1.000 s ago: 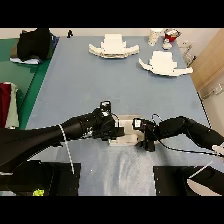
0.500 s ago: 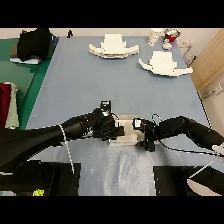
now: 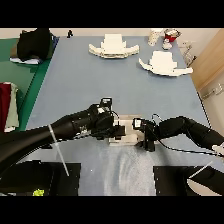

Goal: Fold the box.

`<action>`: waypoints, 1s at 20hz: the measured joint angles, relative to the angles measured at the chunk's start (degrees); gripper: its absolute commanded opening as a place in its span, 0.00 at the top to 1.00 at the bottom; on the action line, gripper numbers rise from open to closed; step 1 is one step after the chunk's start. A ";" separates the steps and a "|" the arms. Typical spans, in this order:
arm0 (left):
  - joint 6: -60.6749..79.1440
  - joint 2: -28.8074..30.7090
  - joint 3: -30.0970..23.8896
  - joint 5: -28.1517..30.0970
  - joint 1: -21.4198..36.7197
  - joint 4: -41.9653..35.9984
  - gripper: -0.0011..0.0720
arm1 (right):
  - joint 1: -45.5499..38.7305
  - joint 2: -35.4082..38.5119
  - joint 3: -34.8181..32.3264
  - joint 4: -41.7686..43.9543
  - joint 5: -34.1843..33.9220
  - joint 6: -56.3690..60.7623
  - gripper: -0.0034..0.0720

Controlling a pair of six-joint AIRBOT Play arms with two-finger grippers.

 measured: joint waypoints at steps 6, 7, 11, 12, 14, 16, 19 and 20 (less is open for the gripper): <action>7.37 10.49 0.59 -12.81 0.04 0.37 0.97 | 0.00 0.00 0.00 0.02 0.00 0.00 0.34; 9.62 11.63 0.61 -13.57 0.04 0.57 0.97 | -0.02 0.00 0.00 0.02 0.00 0.02 0.34; 20.13 13.73 0.13 -15.21 -0.68 1.40 0.97 | -0.02 0.00 0.00 0.00 0.00 0.02 0.34; 23.12 14.12 -0.42 -15.32 -0.98 1.38 0.97 | 0.00 0.00 0.00 0.00 0.00 0.02 0.34; 30.03 15.78 -2.62 -14.34 -0.22 0.17 0.97 | -0.02 0.00 0.00 0.00 0.00 0.02 0.34; 40.19 18.51 -6.03 -11.98 2.54 -1.25 0.97 | -0.02 0.00 0.00 0.00 0.00 0.02 0.34; 64.02 22.34 -11.54 -8.63 9.62 -6.69 0.43 | -0.02 0.00 0.00 0.00 0.00 0.02 0.34; 73.55 23.02 -13.44 -7.39 12.52 -9.77 0.04 | 0.00 0.00 0.00 0.00 0.00 0.02 0.34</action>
